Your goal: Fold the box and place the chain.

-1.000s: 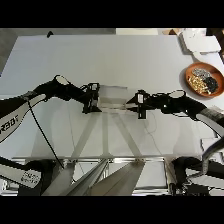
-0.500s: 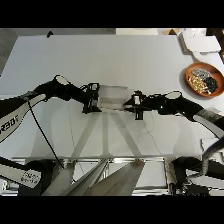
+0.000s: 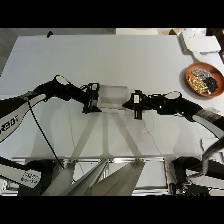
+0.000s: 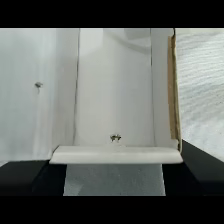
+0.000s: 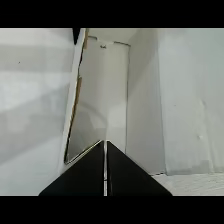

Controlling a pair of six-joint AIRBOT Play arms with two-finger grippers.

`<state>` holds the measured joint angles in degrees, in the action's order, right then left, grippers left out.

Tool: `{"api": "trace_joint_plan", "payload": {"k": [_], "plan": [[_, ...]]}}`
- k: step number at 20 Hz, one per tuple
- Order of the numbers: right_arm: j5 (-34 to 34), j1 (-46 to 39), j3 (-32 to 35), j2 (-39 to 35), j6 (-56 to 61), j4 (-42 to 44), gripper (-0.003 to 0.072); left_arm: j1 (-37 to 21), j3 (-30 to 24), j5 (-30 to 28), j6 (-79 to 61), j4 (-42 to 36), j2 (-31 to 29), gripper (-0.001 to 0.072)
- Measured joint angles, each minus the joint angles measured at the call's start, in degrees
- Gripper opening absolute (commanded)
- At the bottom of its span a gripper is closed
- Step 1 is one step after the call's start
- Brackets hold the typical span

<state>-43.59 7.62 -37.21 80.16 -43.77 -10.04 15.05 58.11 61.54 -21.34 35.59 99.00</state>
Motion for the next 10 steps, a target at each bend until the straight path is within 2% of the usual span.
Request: {"api": "trace_joint_plan", "payload": {"k": [6,10], "plan": [[-1.18,0.02,0.00,0.00,-0.02,6.69,0.0011,0.00,0.00,-0.02,-0.04,0.00,0.00,0.0225],[-3.45,0.02,0.00,-1.68,-0.04,7.98,0.0011,0.00,0.00,-0.02,-0.04,0.00,0.00,0.0225]]}}
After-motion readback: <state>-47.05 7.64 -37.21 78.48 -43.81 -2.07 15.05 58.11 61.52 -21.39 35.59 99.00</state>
